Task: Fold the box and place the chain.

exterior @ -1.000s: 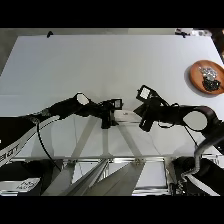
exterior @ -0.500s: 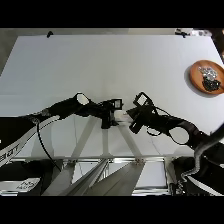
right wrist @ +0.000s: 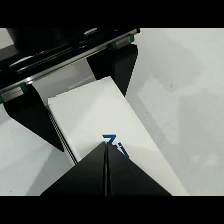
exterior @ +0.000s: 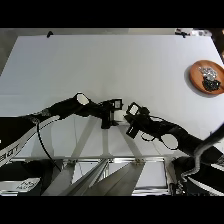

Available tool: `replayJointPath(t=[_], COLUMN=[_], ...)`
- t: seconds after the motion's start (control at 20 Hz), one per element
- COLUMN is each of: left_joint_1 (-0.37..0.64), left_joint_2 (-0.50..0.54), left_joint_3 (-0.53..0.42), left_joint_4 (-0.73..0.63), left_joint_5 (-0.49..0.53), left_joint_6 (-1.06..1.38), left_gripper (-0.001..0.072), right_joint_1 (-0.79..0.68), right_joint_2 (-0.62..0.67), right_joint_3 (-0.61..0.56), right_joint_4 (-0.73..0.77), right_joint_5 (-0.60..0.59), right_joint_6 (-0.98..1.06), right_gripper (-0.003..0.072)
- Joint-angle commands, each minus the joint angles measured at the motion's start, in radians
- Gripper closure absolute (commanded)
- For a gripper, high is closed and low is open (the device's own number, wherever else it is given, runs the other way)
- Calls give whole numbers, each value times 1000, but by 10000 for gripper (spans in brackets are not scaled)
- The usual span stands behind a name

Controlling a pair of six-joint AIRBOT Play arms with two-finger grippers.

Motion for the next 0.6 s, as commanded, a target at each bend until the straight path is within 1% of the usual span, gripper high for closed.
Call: replayJointPath(t=[0.0, 0.2, 0.4, 0.45, 0.55], left_joint_1=[0, 0, 0, 0, 0], left_joint_2=[0, 0, 0, 0, 0], left_joint_3=[0, 0, 0, 0, 0], left_joint_4=[-1, -1, -1, -1, -1], left_joint_5=[0, 0, 0, 0, 0], left_joint_6=[-2, -2, -2, -2, -2], left_gripper=[252, 252, 252, 252, 252], right_joint_1=[40, 44, 44, 44, 44], right_joint_2=[-6, -6, -6, -6, -6], right_joint_3=[-55, -68, -73, -74, -73], right_joint_4=[-10, -10, -10, -10, -8], right_joint_5=[-59, -113, -174, -195, -284], right_joint_6=[-1, -19, -88, -88, -87], right_gripper=[677, 677, 677, 677, 676])
